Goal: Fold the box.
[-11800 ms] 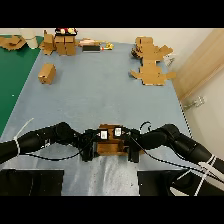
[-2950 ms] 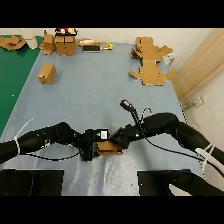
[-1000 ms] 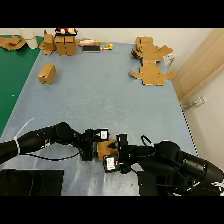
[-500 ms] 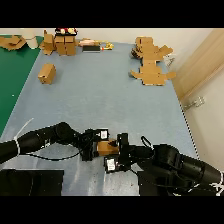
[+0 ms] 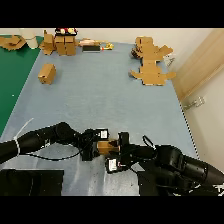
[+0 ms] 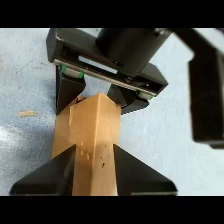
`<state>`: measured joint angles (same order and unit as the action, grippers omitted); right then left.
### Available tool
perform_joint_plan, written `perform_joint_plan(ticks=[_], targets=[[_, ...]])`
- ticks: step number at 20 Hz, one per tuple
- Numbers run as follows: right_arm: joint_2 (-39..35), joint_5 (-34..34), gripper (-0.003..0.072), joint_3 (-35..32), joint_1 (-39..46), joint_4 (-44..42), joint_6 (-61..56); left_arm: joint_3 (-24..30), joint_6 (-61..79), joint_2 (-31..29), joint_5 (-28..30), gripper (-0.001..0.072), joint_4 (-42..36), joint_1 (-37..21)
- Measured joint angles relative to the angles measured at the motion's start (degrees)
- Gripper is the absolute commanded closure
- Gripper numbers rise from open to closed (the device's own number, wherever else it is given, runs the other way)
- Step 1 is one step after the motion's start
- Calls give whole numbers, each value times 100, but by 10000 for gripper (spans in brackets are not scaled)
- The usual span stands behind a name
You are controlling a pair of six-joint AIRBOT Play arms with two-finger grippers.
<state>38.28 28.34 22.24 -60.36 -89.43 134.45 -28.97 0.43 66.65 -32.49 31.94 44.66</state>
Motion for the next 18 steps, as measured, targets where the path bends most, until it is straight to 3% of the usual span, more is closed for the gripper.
perform_joint_plan(ticks=[1,2,4,18], targets=[[-37,0,427,0,0,48,-20,0,0,0,0,364,-2,0],[-70,0,428,0,0,87,-50,0,0,0,0,364,-2,0],[-107,0,531,0,0,146,-74,0,0,0,0,364,-2,0],[229,63,515,-24,-70,-92,-118,0,2,0,-2,364,2,0]])
